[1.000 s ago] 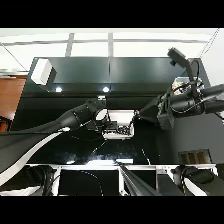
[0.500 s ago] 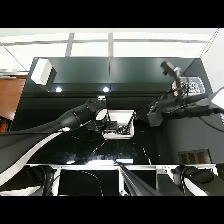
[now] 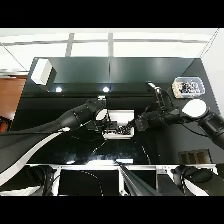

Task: Fold the box and place the chain.

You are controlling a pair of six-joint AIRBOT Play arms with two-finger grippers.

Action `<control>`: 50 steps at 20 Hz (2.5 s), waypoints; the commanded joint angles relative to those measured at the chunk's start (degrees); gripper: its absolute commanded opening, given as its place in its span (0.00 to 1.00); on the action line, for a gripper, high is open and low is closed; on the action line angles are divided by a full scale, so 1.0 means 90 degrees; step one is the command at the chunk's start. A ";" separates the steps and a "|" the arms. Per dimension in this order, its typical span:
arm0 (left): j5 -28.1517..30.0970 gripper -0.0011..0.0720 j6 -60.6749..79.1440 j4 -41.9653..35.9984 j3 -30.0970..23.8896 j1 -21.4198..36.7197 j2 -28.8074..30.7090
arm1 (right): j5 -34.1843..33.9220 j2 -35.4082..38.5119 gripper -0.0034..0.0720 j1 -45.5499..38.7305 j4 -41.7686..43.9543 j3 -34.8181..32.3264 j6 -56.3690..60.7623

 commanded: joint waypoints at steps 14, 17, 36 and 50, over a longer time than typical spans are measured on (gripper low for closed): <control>0.0000 0.05 -0.0007 0.0010 0.0002 0.0044 -0.0005 | 0.1630 0.0243 0.56 -0.2416 -0.0867 0.0442 0.0036; 0.0044 0.05 -0.0117 -0.0051 0.0007 0.0214 -0.0002 | 0.1649 0.0243 0.55 -0.2397 -0.0799 0.0440 0.0034; -0.1649 0.99 0.4425 0.0648 0.0085 0.1032 0.2698 | 0.1008 0.0243 0.55 -0.2382 -0.0806 0.0440 -0.0228; 0.1571 0.99 1.2539 -0.5374 -0.3215 0.2907 0.3269 | 0.0753 0.0243 0.55 -0.2382 -0.0848 0.0440 -0.0228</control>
